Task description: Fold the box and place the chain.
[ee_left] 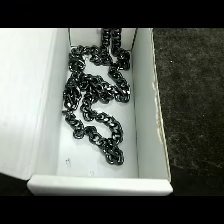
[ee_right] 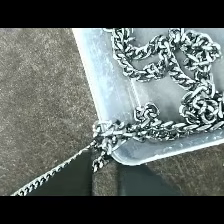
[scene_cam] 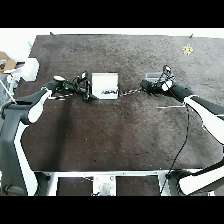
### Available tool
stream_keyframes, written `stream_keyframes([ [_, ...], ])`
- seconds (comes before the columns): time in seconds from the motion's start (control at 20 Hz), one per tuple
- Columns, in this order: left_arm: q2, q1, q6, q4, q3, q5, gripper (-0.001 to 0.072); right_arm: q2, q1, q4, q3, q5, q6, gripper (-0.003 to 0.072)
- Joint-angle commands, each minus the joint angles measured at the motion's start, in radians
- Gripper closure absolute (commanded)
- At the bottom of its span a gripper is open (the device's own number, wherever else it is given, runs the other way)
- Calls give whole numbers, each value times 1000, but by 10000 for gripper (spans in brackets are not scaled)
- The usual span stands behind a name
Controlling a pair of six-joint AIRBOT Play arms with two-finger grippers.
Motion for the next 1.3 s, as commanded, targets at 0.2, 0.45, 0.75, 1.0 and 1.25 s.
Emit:
stream_keyframes([
  [0.2,0,1,0,0,1,0,525,13,0,10,2,60,-31,684],
  [0.45,0,1,0,0,1,0,526,108,13,35,2,97,-84,684],
  [0.75,0,1,0,0,1,0,525,338,203,61,153,105,-242,684],
  [1.0,0,1,0,0,1,0,525,351,388,-46,343,84,-255,684],
  [1.25,0,1,0,0,1,0,525,298,463,-58,348,124,-235,685],
])
